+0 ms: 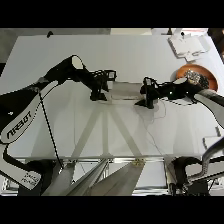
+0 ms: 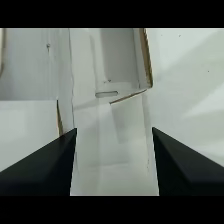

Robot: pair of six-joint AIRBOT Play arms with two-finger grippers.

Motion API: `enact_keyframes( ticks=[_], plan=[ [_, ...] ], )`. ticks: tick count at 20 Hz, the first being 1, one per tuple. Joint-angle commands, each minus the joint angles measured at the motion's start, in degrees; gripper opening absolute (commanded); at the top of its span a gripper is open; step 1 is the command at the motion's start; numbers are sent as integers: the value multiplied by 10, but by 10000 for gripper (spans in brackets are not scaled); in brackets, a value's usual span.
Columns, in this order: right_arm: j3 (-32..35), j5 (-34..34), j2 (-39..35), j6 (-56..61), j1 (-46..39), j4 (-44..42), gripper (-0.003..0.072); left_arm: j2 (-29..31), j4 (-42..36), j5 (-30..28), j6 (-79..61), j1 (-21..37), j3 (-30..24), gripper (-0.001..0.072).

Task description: Fold the box and place the chain.

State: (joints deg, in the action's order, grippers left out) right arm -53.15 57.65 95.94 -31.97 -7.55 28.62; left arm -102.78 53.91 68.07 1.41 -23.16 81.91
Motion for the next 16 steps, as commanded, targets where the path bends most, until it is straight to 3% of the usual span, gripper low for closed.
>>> enact_keyframes(
  ticks=[1,3,5,7,10,16],
  plan=[
    [-1,0,0,0,0,0,411,2,17,14,2,6,0,472],
    [-1,0,0,0,0,0,411,2,27,11,1,9,0,333],
    [-1,0,0,0,0,0,411,2,37,-8,1,11,0,344],
    [-1,0,0,0,0,0,411,2,21,-32,1,11,0,424],
    [-1,0,0,0,0,0,411,0,-30,-34,-15,9,0,423],
    [-1,0,0,0,0,0,411,0,-29,-3,-13,5,0,414]
  ],
)
